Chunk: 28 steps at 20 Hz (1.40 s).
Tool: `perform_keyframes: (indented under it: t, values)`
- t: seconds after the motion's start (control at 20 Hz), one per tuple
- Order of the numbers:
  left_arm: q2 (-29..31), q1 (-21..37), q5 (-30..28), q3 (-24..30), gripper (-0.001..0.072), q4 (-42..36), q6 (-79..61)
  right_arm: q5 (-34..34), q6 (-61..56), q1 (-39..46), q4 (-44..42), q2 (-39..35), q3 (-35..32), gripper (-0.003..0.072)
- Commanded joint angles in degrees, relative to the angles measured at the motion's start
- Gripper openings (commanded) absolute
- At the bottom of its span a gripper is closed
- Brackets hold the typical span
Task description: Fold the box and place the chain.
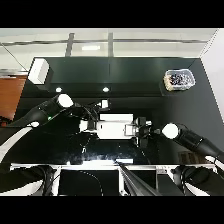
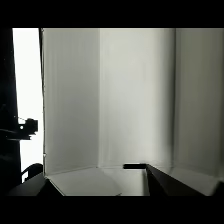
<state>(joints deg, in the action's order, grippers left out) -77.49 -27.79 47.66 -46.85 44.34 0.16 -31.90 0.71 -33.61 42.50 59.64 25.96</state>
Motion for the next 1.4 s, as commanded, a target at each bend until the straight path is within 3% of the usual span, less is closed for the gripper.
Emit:
perform_keyframes:
  t: [0.0, 0.25, 0.55, 0.65, 0.95, 1.2, 1.35]
  values:
    - [-0.04, -0.04, 0.83, 0.02, 0.0025, -0.04, 0.04, 0.00, -2.23, 0.04, -0.52, -1.31, 1.90, 0.0623]
    - [-0.04, -0.02, 0.83, 0.02, 0.0025, -0.04, 0.04, -0.11, -6.27, 3.30, -0.72, -1.36, 3.98, 0.0623]
    - [-0.04, -0.02, 0.83, 0.02, 0.0025, -0.04, 0.04, -4.79, -6.69, 8.37, -0.70, -2.12, 4.76, 0.0623]
    - [-0.04, -0.02, 0.83, 0.02, 0.0025, -0.04, 0.04, -6.62, -4.87, 8.37, -2.25, -2.12, 4.74, 0.0623]
    - [-0.04, -0.04, 0.83, 0.02, 0.0025, -0.04, 0.04, -2.84, 3.48, 8.37, -11.65, -0.31, 4.74, 0.0623]
    - [-0.04, -0.04, 0.83, 0.02, 0.0025, -0.04, 0.04, -11.96, 8.48, 8.37, -14.01, 3.45, 4.52, 0.0622]
    - [-0.04, -0.04, 0.83, 0.02, 0.0025, -0.04, 0.04, -10.95, 13.33, 8.37, -15.04, 4.79, 3.63, 0.0622]
